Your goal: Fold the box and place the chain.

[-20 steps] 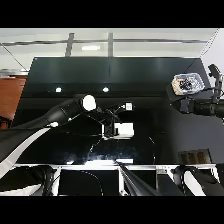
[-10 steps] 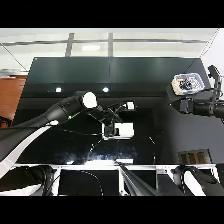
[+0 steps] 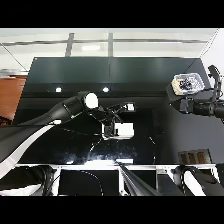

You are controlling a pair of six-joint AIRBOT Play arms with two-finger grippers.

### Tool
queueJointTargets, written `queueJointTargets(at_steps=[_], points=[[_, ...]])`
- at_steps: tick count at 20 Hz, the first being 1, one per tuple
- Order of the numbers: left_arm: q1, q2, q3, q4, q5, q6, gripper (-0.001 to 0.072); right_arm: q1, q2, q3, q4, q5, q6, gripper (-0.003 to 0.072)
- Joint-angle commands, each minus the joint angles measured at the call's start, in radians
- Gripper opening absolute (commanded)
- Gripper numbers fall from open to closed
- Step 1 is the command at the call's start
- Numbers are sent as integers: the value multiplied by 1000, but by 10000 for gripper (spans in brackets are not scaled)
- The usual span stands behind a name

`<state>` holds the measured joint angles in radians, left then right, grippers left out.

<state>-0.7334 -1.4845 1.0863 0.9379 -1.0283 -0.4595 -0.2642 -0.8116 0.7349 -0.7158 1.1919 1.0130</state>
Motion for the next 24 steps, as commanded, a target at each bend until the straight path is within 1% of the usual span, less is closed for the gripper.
queueJointTargets(at_steps=[1, 4, 7, 8, 14, 19, 20, 21, 22, 23, 24], points=[[-1, -2, 1, 0, -2, -2, 714, -1, 0, -1, 0, 0, 0, 9], [-10, -3, 0, 10, 11, -2, 714, -1, 0, -1, 0, -1, 0, 9], [-61, -15, 0, 121, 54, -2, 714, -1, 0, -1, 0, -5, 0, 9], [-74, -22, -4, 134, 75, -2, 715, -1, 0, -1, 0, -7, 0, 9], [-84, -38, -30, 135, 165, -2, 714, -1, 0, -1, 0, -8, 0, 9], [-95, -40, -30, 138, 172, -1, 709, -1, 0, -1, 0, -11, 0, 9], [-96, -40, -30, 140, 171, -1, 672, -1, 0, -1, 0, -11, 0, 10], [-96, -40, -30, 140, 166, -2, 506, -1, 0, -1, 0, -11, 0, 9], [-95, -40, -27, 142, 152, -2, 273, -1, 0, -1, 0, -11, 0, 9], [-92, -35, -25, 160, 150, -9, 246, -1, 0, -1, 0, -11, 0, 9], [-82, -25, -22, 192, 155, -52, 246, -1, 0, -1, 0, -11, 0, 9]])
